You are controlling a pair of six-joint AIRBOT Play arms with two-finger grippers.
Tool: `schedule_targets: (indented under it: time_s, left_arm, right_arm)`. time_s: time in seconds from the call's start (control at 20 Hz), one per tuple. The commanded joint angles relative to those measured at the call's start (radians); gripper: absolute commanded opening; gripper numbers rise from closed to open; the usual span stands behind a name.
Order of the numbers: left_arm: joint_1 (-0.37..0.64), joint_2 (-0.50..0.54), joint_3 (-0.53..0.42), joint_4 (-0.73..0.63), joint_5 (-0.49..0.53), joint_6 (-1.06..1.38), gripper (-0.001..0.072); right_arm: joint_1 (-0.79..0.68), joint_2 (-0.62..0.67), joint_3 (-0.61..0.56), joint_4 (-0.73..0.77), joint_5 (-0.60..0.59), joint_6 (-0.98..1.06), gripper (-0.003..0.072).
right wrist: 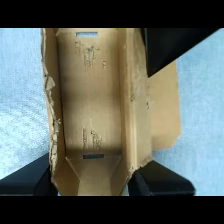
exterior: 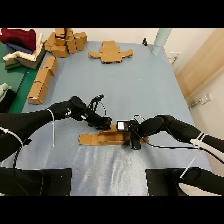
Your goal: Fold the box.
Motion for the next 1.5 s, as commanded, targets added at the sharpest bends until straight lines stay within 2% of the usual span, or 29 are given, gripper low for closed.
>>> schedule_targets:
  time_s: [0.0, 0.1, 0.25, 0.5, 0.7, 0.8, 0.9, 0.95, 1.0, 1.05, 1.3, 1.45]
  left_arm:
    - [0.028, 0.001, 0.006, 0.006, -0.013, 0.035, 0.0009]
    - [0.058, 0.039, 0.015, -0.010, -0.024, 0.109, 0.0009]
    - [0.099, 0.155, -0.008, -0.049, -0.025, 0.236, 0.0008]
    - [0.109, 0.389, -0.221, -0.143, -0.019, 0.437, 0.0008]
    - [0.102, 0.615, -0.402, -0.150, -0.068, 0.678, 0.0008]
    - [0.098, 0.708, -0.451, -0.114, -0.071, 0.764, 0.0013]
    - [0.081, 0.760, -0.462, -0.064, -0.069, 0.840, 0.0017]
    - [0.069, 0.770, -0.463, -0.037, -0.068, 0.867, 0.0176]
    - [0.056, 0.770, -0.463, -0.016, -0.052, 0.884, 0.0552]
    - [0.050, 0.764, -0.466, -0.017, -0.036, 0.906, 0.0672]
    - [0.115, 0.650, -0.502, -0.028, 0.094, 1.090, 0.0671]
    - [0.113, 0.570, -0.487, -0.029, 0.092, 1.177, 0.0671]
  right_arm:
    - [0.000, 0.000, 0.000, 0.000, 0.001, 0.000, 0.0528]
    - [0.000, 0.000, 0.000, 0.000, 0.001, 0.000, 0.0528]
    - [0.000, 0.000, 0.000, 0.000, 0.000, 0.000, 0.0528]
    - [0.000, 0.000, 0.000, 0.000, 0.000, 0.000, 0.0528]
    - [0.000, 0.000, 0.000, 0.000, 0.001, 0.000, 0.0528]
    - [0.000, 0.000, 0.000, 0.000, 0.000, 0.000, 0.0528]
    - [0.000, 0.000, 0.000, 0.000, 0.000, 0.000, 0.0528]
    - [0.000, 0.000, 0.000, 0.000, 0.000, 0.000, 0.0528]
    - [0.000, 0.001, 0.000, 0.000, 0.001, 0.000, 0.0528]
    - [0.000, 0.001, 0.000, 0.000, 0.000, 0.000, 0.0528]
    - [0.000, 0.001, 0.000, -0.007, 0.000, 0.000, 0.0528]
    - [0.000, 0.000, 0.000, -0.007, 0.001, 0.000, 0.0528]
